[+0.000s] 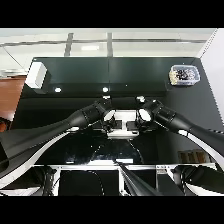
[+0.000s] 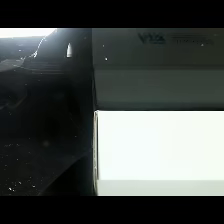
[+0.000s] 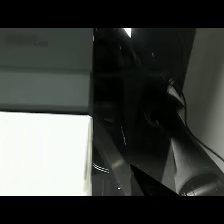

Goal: Fold the box and place the chain.

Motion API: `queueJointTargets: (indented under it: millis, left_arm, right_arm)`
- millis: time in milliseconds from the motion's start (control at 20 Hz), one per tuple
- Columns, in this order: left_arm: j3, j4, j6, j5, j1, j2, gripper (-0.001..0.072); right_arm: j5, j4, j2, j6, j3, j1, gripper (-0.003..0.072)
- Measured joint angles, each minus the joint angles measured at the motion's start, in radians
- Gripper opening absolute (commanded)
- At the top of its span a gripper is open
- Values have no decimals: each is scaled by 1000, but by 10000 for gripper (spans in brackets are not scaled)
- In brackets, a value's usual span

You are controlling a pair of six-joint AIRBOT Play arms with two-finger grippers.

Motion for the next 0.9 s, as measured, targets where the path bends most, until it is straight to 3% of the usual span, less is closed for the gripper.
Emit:
queueJointTargets:
  millis: [200,400,650,800,900]
  left_arm:
    - [0,0,0,0,0,0,30]
    - [0,0,0,0,0,0,30]
    - [0,0,0,2,0,0,30]
    - [0,0,0,2,0,0,30]
    - [0,0,0,2,0,0,30]
  right_arm:
    - [23,2,61,-58,19,0,374]
    - [58,-59,202,-101,28,0,375]
    - [84,-355,342,-118,27,-43,374]
    - [-39,-541,365,-130,6,-141,378]
    - [-198,-593,359,-126,-8,-244,711]
